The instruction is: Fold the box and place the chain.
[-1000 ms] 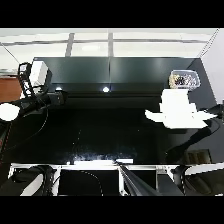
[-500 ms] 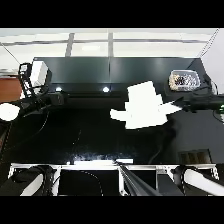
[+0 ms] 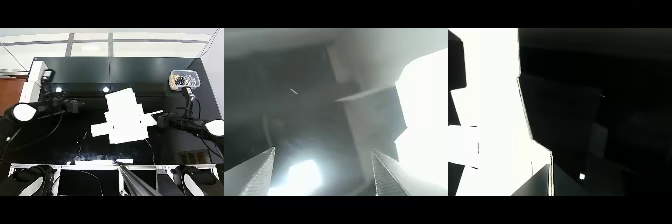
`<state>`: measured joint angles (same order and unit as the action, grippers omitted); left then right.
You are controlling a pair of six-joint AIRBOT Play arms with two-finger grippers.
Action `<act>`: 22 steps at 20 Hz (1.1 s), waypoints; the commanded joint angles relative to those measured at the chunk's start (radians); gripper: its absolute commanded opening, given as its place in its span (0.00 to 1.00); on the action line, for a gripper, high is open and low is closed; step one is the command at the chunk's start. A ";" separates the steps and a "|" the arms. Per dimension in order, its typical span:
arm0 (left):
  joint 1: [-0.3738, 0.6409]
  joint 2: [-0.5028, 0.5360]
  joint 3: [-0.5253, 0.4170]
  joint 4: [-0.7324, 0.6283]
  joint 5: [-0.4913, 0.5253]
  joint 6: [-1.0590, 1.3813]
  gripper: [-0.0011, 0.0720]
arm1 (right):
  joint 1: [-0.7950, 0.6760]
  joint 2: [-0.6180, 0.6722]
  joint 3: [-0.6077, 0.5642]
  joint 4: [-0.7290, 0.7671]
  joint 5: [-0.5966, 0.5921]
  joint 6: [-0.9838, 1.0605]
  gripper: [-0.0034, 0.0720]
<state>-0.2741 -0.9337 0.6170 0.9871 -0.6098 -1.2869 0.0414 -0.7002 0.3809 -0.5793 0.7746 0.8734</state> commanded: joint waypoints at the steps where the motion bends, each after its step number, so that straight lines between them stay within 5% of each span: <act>1: -0.051 -0.120 0.000 -0.201 -0.038 -0.047 0.98 | 0.060 0.047 -0.034 -0.002 -0.043 -0.020 0.06; 6: -0.008 -0.370 0.030 -0.675 -0.227 0.354 0.98 | 0.060 0.047 -0.034 -0.008 -0.042 -0.019 0.06; 14: -0.011 -0.736 0.311 -0.703 -0.608 0.610 0.98 | 0.060 0.047 -0.034 -0.009 -0.038 -0.013 0.06; 18: -0.011 -0.821 0.381 -0.707 -0.772 0.727 0.97 | 0.060 0.047 -0.034 -0.008 -0.038 -0.010 0.06; 22: -0.011 -0.850 0.410 -0.707 -0.805 0.768 0.91 | 0.060 0.047 -0.034 -0.027 -0.037 0.022 0.06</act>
<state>-0.2859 -1.7535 0.9970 0.2859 -1.3472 -0.5827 0.1013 -0.6544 0.3470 -0.5915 0.7361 0.8715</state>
